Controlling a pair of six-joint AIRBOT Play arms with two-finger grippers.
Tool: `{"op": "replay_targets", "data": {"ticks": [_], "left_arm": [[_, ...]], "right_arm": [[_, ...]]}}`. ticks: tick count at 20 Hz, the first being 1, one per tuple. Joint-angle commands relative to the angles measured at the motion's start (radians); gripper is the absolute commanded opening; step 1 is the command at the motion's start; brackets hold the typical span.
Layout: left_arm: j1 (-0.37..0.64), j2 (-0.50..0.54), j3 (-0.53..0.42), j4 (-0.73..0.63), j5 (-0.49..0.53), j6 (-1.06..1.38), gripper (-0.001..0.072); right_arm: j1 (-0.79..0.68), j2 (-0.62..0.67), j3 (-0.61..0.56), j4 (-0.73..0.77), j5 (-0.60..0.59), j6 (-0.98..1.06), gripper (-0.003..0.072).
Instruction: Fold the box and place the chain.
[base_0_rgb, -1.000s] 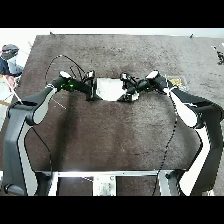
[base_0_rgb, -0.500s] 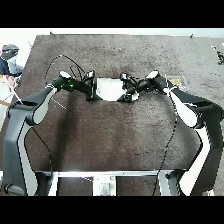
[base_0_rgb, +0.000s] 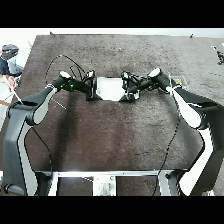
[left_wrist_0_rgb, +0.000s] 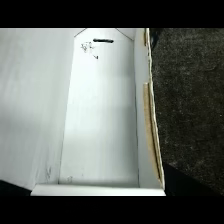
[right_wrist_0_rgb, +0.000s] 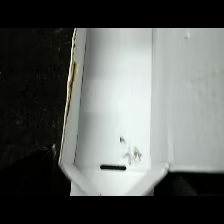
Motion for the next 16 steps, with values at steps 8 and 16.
{"op": "replay_targets", "data": {"ticks": [8,16], "left_arm": [[0.000,0.000,0.000,0.004,-0.003,0.001,0.0240],[0.000,0.000,0.000,0.004,-0.003,0.001,0.0240]], "right_arm": [[-0.071,0.166,0.000,-0.109,0.024,0.172,0.0720],[-0.024,0.170,-0.001,0.120,0.024,0.263,0.0010]]}}
